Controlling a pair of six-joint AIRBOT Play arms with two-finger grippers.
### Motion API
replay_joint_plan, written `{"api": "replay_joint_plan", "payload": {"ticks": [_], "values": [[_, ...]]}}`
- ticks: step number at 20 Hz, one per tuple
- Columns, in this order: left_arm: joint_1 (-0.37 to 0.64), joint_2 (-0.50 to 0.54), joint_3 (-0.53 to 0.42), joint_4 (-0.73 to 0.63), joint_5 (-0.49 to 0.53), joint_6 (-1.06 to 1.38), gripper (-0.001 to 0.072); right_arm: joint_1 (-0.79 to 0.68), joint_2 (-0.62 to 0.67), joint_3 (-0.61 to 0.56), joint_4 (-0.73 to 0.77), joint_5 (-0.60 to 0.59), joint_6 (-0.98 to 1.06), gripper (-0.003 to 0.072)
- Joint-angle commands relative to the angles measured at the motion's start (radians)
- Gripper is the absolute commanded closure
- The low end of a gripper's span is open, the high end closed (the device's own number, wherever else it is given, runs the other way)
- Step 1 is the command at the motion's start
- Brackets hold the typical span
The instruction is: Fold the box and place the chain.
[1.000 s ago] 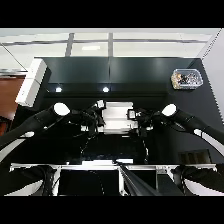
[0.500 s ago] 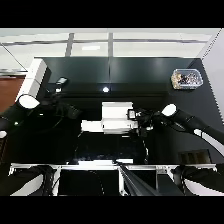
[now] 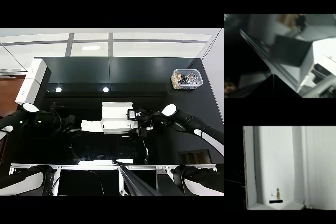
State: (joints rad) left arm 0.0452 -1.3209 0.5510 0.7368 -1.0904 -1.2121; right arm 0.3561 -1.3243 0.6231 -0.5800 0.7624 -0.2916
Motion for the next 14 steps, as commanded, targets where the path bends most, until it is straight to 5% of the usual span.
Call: {"api": "replay_joint_plan", "payload": {"ticks": [1,4,9,12,14], "values": [[-0.092,-0.075,0.0,-0.166,-0.004,0.09,0.0678,0.0,0.0,0.0,0.0,0.0,0.0,0.0207],[-0.145,-0.085,0.038,-0.258,-0.066,0.333,0.0677,0.0,0.0,0.0,0.001,0.001,0.0,0.0207],[-0.14,-0.085,0.073,-0.252,-0.068,0.361,0.0669,0.0,0.0,0.0,0.001,0.0,0.0,0.0207],[-0.164,-0.085,0.095,-0.256,-0.087,0.412,0.0422,0.0,0.0,0.0,0.001,0.0,0.0,0.0207],[-0.179,-0.085,0.109,-0.255,-0.096,0.45,-0.0003,0.0,0.0,0.0,0.001,0.0,0.0,0.0207]]}}
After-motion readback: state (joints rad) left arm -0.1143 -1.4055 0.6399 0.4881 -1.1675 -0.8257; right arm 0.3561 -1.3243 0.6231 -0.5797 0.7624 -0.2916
